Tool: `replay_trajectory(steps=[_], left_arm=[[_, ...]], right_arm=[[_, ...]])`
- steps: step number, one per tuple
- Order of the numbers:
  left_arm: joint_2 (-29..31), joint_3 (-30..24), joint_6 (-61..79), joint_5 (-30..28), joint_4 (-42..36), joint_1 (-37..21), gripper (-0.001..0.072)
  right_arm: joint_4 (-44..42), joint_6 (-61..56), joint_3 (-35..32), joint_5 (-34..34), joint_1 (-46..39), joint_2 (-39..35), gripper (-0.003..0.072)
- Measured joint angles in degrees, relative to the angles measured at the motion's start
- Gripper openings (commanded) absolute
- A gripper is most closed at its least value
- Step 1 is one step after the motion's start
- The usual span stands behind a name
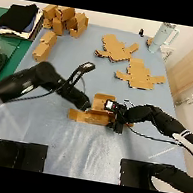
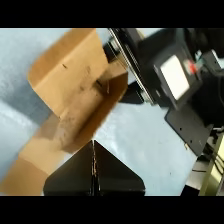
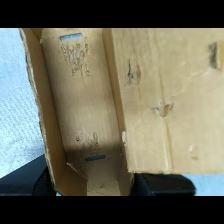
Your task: Fold the box.
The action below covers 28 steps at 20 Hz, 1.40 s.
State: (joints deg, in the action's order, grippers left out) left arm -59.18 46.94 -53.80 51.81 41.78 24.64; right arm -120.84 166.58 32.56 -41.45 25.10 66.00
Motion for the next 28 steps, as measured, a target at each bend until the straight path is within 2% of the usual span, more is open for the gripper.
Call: replay_trajectory(steps=[2,3,4,5,8,13,14,15,16,20,21,22,23,25,28], left_arm=[[5.4,-4.6,3.5,-1.1,0.2,0.9,0.0018],[7.2,-6.6,6.5,-1.5,0.5,1.3,0.0083],[8.3,-8.2,9.9,-2.0,0.7,1.5,0.0491],[8.9,-9.7,14.1,-2.3,1.2,1.6,0.0704],[7.7,-13.0,27.0,-4.4,0.3,0.7,0.0704],[-1.1,-14.9,51.2,-7.5,-8.7,-2.5,0.0703],[-2.8,-15.0,54.7,-8.3,-10.5,-2.8,0.0691],[-4.5,-14.8,58.1,-8.6,-12.2,-3.2,0.0622],[-5.8,-14.6,61.0,-8.9,-14.0,-3.3,0.0588],[-10.8,-13.1,69.5,-9.7,-19.2,-3.8,0.0585],[-11.7,-12.7,70.6,-9.7,-19.9,-3.8,0.0518],[-12.6,-12.3,71.3,-9.7,-20.6,-3.8,0.0250],[-13.3,-11.9,71.9,-9.7,-21.0,-3.8,0.0197],[-14.3,-11.4,72.7,-9.8,-21.7,-3.9,0.0168],[-15.0,-10.9,73.4,-9.7,-22.5,-3.9,0.0169]], right_arm=[[0.0,0.0,0.0,0.0,0.0,0.0,0.0506],[0.0,0.0,0.0,0.0,0.0,0.0,0.0506],[0.0,0.0,0.0,0.0,0.0,0.0,0.0506],[0.0,0.0,0.0,0.0,0.0,0.0,0.0506],[0.0,0.0,0.0,0.0,0.0,0.0,0.0506],[0.0,0.0,0.0,0.0,0.0,0.0,0.0506],[0.0,0.0,0.0,0.0,0.0,0.0,0.0506],[0.0,0.0,0.0,0.0,0.0,0.0,0.0506],[0.0,0.0,0.0,0.0,0.0,0.0,0.0506],[0.0,0.0,0.0,0.0,0.0,0.0,0.0506],[0.0,0.0,0.0,0.0,0.0,0.0,0.0506],[0.0,0.0,0.0,0.0,0.0,0.0,0.0506],[0.0,0.0,0.0,0.0,0.0,0.0,0.0505],[0.0,0.0,0.0,0.0,0.0,0.0,0.0506],[0.0,0.0,0.0,0.0,0.0,0.0,0.0506]])
